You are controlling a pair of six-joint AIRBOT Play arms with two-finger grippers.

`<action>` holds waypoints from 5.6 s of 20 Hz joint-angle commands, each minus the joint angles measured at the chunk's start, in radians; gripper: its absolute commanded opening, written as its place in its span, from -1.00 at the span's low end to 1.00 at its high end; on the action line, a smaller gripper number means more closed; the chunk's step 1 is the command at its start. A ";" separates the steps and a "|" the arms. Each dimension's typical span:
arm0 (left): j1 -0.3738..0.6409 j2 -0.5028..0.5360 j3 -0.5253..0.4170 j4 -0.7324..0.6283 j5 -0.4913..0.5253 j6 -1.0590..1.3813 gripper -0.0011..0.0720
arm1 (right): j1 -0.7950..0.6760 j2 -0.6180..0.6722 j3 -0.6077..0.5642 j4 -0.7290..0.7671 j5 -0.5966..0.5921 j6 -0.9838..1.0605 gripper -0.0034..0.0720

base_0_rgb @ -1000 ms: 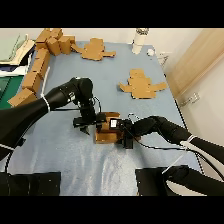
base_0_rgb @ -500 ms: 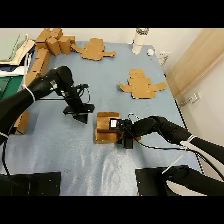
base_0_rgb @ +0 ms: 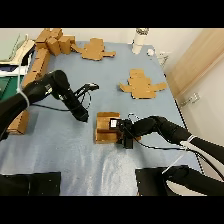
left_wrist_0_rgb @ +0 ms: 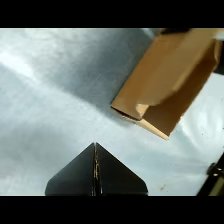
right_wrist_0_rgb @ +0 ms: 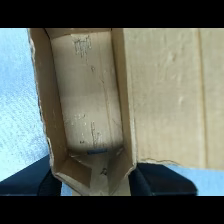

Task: Fold the box.

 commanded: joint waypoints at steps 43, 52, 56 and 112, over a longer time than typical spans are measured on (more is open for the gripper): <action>-0.183 0.164 -0.572 -0.579 0.607 1.116 0.31 | 0.001 0.000 0.000 0.000 0.000 0.000 0.50; -0.185 0.164 -0.572 -0.581 0.599 1.116 0.31 | 0.001 0.000 0.000 0.000 0.000 0.000 0.50; -0.185 0.164 -0.572 -0.581 0.599 1.116 0.31 | 0.001 0.000 0.000 0.000 0.000 0.000 0.50; -0.185 0.164 -0.572 -0.581 0.599 1.116 0.31 | -0.031 -0.307 0.374 0.009 -0.151 1.175 -0.90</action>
